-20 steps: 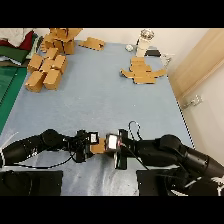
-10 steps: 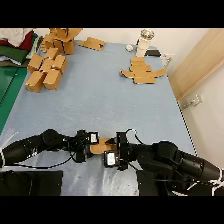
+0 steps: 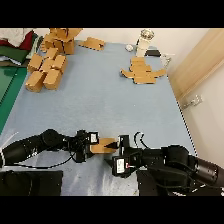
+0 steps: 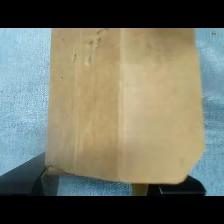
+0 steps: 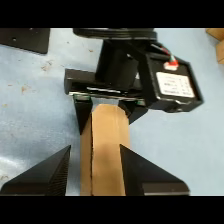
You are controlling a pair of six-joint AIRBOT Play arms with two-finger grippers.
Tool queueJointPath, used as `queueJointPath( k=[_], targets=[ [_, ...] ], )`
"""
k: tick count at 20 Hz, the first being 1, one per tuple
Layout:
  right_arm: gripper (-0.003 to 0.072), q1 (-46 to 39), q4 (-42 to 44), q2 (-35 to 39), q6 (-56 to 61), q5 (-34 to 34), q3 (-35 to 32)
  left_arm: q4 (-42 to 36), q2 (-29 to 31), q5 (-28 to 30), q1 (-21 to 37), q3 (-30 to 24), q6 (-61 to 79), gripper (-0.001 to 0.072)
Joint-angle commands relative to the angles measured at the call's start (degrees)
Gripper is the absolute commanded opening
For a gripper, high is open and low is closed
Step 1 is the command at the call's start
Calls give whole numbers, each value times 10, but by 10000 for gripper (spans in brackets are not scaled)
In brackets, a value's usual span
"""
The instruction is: Fold the box.
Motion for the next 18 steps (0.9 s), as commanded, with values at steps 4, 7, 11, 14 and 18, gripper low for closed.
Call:
queueJointPath(
  k=[4,7,11,14,18],
  targets=[
    [484,-28,-26,-66,23,97,0,0,0,0,0,0,0,382],
    [484,-27,-26,-105,22,108,9,0,0,0,0,0,0,382],
    [484,-25,-26,-114,20,85,9,0,0,0,0,0,0,382],
    [484,-25,-26,-114,20,58,8,0,0,0,0,0,0,382],
    [484,-25,-26,-114,6,37,7,0,0,0,0,0,0,382]
  ],
)
